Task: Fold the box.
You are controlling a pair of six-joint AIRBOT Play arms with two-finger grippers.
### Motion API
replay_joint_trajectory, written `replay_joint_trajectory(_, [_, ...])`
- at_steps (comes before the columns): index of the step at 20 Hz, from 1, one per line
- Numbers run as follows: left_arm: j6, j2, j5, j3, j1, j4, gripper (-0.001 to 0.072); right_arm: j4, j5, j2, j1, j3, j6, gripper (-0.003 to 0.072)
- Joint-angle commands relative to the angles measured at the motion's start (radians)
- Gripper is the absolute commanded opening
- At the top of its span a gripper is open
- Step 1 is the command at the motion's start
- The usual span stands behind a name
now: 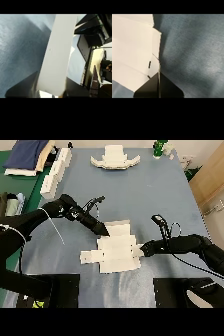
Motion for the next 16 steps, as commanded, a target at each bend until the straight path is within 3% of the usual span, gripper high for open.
replay_joint_trajectory(1, [0.034,-0.006,0.0,0.001,-0.005,0.0,0.0011,-0.003,0.002,0.0,0.0,0.0,-0.001,0.0002])
replay_joint_trajectory(5, [0.054,-0.006,-0.018,0.002,-0.006,-0.004,0.0011,-0.003,0.001,0.0,0.0,0.0,0.0,0.001])
replay_joint_trajectory(6, [0.054,-0.005,-0.016,0.002,-0.006,-0.011,0.0011,-0.005,0.002,0.0,0.0,0.0,0.0,0.0084])
replay_joint_trajectory(7, [0.058,-0.005,-0.014,0.002,-0.006,-0.025,0.0011,-0.008,0.003,0.001,0.0,0.001,0.0,0.03])
replay_joint_trajectory(8, [0.082,-0.005,-0.014,0.006,-0.006,-0.034,0.001,-0.011,0.009,0.001,-0.006,0.002,0.001,0.0434])
replay_joint_trajectory(16, [0.171,0.083,0.03,0.052,-0.014,-0.07,0.0009,-0.449,0.034,0.001,-0.109,0.092,0.454,0.0443])
